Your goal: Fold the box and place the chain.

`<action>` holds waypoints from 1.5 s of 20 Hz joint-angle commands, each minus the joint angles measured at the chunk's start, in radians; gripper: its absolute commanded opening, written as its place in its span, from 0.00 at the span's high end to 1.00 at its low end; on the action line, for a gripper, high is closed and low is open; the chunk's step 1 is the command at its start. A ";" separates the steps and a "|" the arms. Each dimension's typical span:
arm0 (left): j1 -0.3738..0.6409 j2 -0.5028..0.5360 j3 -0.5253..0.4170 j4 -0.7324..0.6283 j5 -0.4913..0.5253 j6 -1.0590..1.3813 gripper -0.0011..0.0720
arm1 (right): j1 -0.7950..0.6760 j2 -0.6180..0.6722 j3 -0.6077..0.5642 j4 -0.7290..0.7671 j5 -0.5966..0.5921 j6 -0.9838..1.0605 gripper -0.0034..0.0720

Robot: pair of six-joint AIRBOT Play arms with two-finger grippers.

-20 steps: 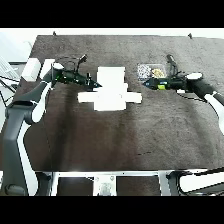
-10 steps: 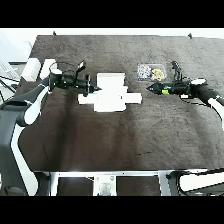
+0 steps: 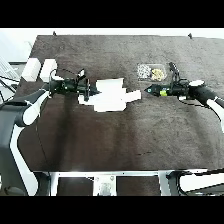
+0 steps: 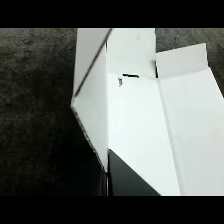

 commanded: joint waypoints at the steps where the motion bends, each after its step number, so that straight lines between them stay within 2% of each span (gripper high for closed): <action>1: 0.000 -0.004 -0.004 0.003 -0.008 0.009 0.96 | 0.000 0.025 -0.068 0.051 -0.001 -0.063 0.83; 6: 0.000 -0.004 0.018 0.061 -0.045 -0.037 0.96 | 0.001 0.076 -0.147 0.150 -0.044 -0.127 0.83; 18: -0.002 -0.040 0.043 0.087 -0.067 -0.007 0.96 | 0.026 0.079 -0.151 0.251 -0.044 -0.173 0.83; 22: -0.001 -0.040 0.043 0.077 -0.057 0.001 0.95 | 0.026 0.079 -0.151 0.280 -0.052 -0.306 0.83; 25: 0.000 -0.040 0.043 0.076 -0.034 -0.001 0.95 | 0.025 0.080 -0.151 0.301 -0.039 -0.485 0.83; 30: 0.000 -0.040 0.043 0.075 -0.031 -0.003 0.95 | 0.060 0.124 -0.151 0.302 0.119 -0.683 0.84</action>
